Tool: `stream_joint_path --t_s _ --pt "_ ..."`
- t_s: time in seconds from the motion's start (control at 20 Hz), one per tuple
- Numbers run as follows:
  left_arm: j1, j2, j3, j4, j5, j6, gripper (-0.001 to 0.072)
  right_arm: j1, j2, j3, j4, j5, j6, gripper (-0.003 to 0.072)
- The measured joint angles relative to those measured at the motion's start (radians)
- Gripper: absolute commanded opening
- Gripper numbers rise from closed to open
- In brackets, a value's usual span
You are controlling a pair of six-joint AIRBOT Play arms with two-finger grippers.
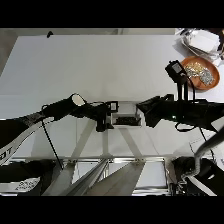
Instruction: Fold the box and place the chain.
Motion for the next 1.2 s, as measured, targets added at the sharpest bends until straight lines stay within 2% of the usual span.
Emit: stream_joint_path --t_s 0.25,0.5,0.85,0.9,0.95,1.0,1.15,1.2 --pt "0.000 0.000 0.000 0.000 0.000 0.000 0.0272 0.064 0.023 0.015 0.031 -0.047 -0.001 0.0016" --pt "0.000 0.000 0.000 0.000 0.000 0.000 0.0272 0.079 0.001 0.011 -0.026 -0.041 0.010 0.0017" --pt "0.000 0.000 0.000 0.000 0.000 0.000 0.0272 0.081 -0.233 -0.021 -0.060 -0.043 0.026 0.0020" --pt "0.000 0.000 0.000 0.000 0.000 0.000 0.0272 0.081 -0.263 -0.022 -0.062 -0.045 0.026 0.0030" --pt "0.000 0.000 0.000 0.000 0.000 0.000 0.0272 0.081 -0.290 -0.023 -0.063 -0.045 0.026 0.0097" --pt "0.000 0.000 0.000 0.000 0.000 0.000 0.0272 0.081 -0.309 -0.024 -0.063 -0.048 0.026 0.0131" --pt "0.000 0.000 0.000 0.000 0.000 0.000 0.0272 0.081 -0.338 -0.024 -0.064 -0.047 0.026 0.0137" --pt "0.000 0.000 0.000 0.000 0.000 0.000 0.0272 0.081 -0.343 -0.024 -0.065 -0.043 0.026 0.0187"
